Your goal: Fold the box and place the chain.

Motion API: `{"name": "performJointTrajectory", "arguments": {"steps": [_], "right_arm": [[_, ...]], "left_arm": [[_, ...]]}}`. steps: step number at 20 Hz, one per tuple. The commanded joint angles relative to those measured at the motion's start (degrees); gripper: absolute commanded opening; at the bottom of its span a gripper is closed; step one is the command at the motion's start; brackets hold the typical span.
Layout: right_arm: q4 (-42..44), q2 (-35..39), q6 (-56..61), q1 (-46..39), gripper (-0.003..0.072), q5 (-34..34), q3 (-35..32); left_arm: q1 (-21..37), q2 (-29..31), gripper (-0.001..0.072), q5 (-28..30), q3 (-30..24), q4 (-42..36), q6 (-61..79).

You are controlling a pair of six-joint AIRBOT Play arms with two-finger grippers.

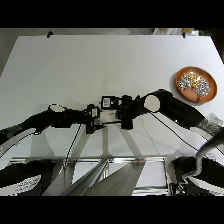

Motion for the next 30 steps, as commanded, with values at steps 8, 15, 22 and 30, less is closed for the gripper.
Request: {"name": "performJointTrajectory", "arguments": {"steps": [8,15,22,30], "right_arm": [[-0.61,-0.85,0.04,0.02,0.0099,-0.24,-1.73],[0.31,-0.59,-0.13,0.02,0.0248,4.50,-2.03],[3.06,2.99,0.02,-1.70,0.0209,4.17,-2.01],[8.37,-1.33,0.00,-2.03,0.0025,5.18,-2.54]], "left_arm": [[-0.04,0.04,0.0138,-0.28,0.02,0.17,0.04],[-0.04,0.04,0.0138,-0.28,0.02,0.17,0.04],[-0.04,0.04,0.0138,-0.28,0.02,0.17,0.04],[-0.04,0.04,0.0138,-0.28,0.02,0.17,0.04]]}}
